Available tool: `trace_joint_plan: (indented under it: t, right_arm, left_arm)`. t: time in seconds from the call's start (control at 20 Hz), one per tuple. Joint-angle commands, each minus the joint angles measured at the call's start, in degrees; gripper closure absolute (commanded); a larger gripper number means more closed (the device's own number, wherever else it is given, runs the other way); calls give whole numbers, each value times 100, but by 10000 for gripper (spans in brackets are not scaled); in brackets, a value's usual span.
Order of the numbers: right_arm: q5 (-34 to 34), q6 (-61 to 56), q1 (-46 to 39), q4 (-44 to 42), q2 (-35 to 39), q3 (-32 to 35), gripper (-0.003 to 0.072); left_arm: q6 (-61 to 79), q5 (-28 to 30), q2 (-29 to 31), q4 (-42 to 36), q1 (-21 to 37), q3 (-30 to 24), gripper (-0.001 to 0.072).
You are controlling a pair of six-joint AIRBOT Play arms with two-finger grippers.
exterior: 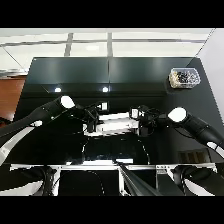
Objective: Fold the box and place the chain.
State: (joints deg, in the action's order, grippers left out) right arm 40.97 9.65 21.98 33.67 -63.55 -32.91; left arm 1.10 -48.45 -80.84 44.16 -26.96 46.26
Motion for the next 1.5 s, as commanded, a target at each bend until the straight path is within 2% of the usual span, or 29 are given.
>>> trace_joint_plan:
  t: [0.0, 0.1, 0.35, 1.0, 1.45]
  right_arm:
    - [387, 859, -240, -647, -243, -2, -11]
    - [546, 949, -186, -643, -358, 4, -10]
    - [286, 855, 170, -168, -568, 57, -10]
    - [280, 787, 170, -190, -973, 57, -9]
    - [221, 616, 173, -120, -988, 50, -8]
  left_arm:
    - [2, -2, 2, -7, -2, 4, 681]
    - [2, -22, 2, -7, -2, 4, 681]
    - [15, -240, 0, 140, -85, 4, 682]
    - [0, -284, 2, 142, -83, 4, 682]
    - [0, -306, 2, 140, -83, 4, 682]
